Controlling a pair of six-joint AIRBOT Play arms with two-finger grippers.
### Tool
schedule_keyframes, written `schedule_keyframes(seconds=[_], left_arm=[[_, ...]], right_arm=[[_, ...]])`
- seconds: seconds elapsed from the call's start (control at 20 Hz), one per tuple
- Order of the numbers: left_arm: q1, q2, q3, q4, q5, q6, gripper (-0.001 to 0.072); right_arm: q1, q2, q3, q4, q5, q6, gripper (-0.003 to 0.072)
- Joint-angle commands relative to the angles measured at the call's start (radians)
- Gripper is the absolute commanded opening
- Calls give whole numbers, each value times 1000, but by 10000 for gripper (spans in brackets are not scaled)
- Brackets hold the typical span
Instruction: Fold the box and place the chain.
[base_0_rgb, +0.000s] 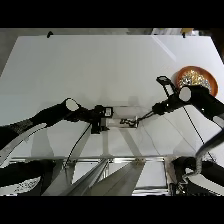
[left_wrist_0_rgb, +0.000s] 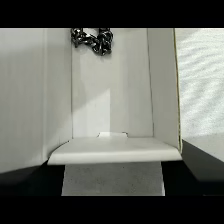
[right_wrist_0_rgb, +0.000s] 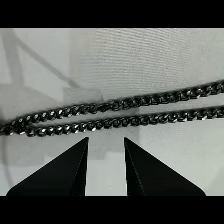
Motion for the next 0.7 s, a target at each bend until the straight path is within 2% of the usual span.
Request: schedule_keyframes(seconds=[0.0, 0.6, 0.65], left_arm=[[-1, 0, 0, 0, 0, 0, 136], [-1, 0, 0, 0, 0, 0, 136], [-1, 0, 0, 0, 0, 0, 136]], right_arm=[[5, -39, -1, -22, -3, -1, 227], [5, -67, -1, -29, -45, -1, 220], [5, -68, -1, -29, -46, -1, 190]])
